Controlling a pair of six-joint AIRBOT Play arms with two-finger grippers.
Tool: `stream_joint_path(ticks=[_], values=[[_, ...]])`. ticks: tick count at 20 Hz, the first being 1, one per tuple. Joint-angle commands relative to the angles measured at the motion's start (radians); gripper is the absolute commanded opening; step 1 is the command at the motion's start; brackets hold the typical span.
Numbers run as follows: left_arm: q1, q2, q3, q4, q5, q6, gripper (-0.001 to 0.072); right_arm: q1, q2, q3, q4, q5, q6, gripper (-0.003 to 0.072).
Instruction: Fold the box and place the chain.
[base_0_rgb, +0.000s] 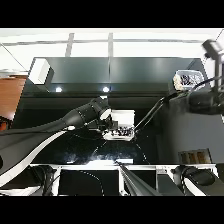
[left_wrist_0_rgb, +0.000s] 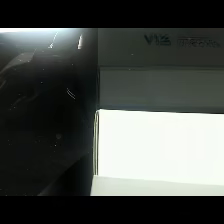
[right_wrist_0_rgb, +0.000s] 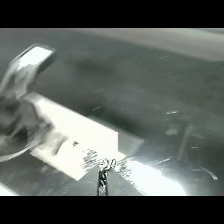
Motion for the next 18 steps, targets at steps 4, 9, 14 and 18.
stream_joint_path(ticks=[4,9,14,18], values=[[0.0,0.0,0.0,0.0,-0.004,0.0,0.0029,0.169,-0.024,-0.084,0.19,-0.114,0.001,0.004],[0.001,0.0,0.0,0.0,-0.004,0.0,0.0029,0.261,-0.103,-0.084,0.206,-0.163,-0.001,0.004],[0.0,0.0,0.0,0.0,-0.004,0.0,0.0029,0.275,-0.182,-0.084,0.18,-0.196,-0.015,0.0041],[0.001,0.0,0.0,0.0,-0.004,0.0,0.0029,0.263,-0.205,-0.084,0.141,-0.197,-0.014,0.0053]])
